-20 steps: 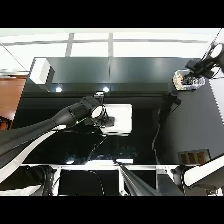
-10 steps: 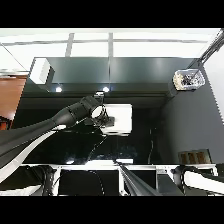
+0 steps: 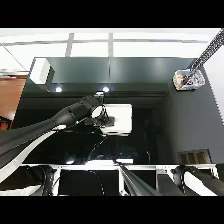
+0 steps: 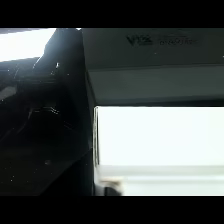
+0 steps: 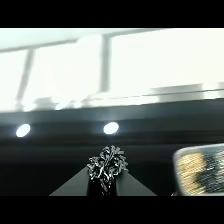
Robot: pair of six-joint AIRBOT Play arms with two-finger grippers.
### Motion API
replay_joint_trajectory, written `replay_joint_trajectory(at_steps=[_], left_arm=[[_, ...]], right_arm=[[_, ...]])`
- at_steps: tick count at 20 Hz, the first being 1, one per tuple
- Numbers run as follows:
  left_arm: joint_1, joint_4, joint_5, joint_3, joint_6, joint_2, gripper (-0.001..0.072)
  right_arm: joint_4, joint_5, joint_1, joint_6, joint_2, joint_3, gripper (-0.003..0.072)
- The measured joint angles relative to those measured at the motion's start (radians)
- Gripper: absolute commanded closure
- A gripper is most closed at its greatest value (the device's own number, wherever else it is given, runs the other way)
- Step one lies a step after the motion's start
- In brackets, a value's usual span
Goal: Fold the box and place the chain.
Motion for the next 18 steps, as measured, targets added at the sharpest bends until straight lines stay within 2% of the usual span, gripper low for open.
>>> replay_joint_trajectory(at_steps=[5, 10, 13, 18], left_arm=[[0.000, 0.000, 0.000, 0.000, 0.000, 0.000, 0.0682], [0.000, 0.000, 0.000, 0.000, 0.000, 0.000, 0.0682], [0.000, 0.000, 0.000, 0.000, 0.000, 0.000, 0.0682], [0.000, 0.000, 0.001, 0.000, 0.000, 0.000, 0.0682]], right_arm=[[0.171, 0.151, 0.057, -0.098, 0.060, -0.093, 0.0668], [0.360, 0.222, 0.151, -0.195, 0.072, -0.293, 0.0668], [0.447, 0.219, 0.234, -0.229, 0.074, -0.427, 0.0668], [0.506, 0.108, 0.373, -0.247, 0.072, -0.603, 0.0668]])
